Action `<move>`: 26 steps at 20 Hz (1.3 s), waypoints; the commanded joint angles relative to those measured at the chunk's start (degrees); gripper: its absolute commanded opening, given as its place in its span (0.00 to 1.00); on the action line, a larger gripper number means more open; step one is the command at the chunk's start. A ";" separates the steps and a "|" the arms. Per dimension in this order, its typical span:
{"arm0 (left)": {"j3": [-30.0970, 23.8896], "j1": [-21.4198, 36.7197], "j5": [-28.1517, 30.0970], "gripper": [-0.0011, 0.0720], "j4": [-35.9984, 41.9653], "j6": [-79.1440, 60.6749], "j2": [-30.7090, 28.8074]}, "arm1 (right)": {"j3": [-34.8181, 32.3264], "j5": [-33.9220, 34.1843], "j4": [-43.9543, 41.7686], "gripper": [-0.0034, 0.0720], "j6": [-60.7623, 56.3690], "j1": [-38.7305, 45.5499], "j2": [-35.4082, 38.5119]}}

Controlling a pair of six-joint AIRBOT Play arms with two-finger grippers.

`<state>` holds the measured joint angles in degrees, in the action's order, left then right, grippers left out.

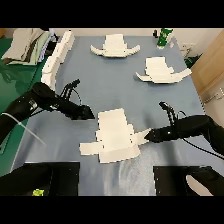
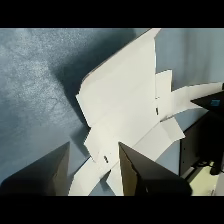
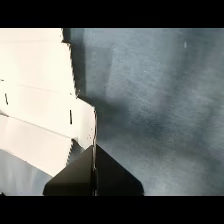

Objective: Fold the box.

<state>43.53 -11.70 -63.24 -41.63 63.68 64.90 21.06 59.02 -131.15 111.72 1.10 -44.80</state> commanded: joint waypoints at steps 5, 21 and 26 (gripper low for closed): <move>1.27 3.34 -2.69 0.62 16.48 -20.09 16.26 | -1.03 -2.95 -0.13 0.04 -0.28 -0.87 5.81; 13.84 -3.72 -12.28 0.33 18.03 -27.06 30.36 | -1.03 -2.93 0.35 0.04 -1.27 -0.87 5.81; 13.86 -4.90 -12.37 0.33 18.03 -27.89 30.36 | -1.03 -2.86 0.37 0.04 -1.27 -0.87 5.81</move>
<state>57.28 -15.99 -74.85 -23.55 36.69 95.22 20.05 56.14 -130.74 110.48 0.30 -39.03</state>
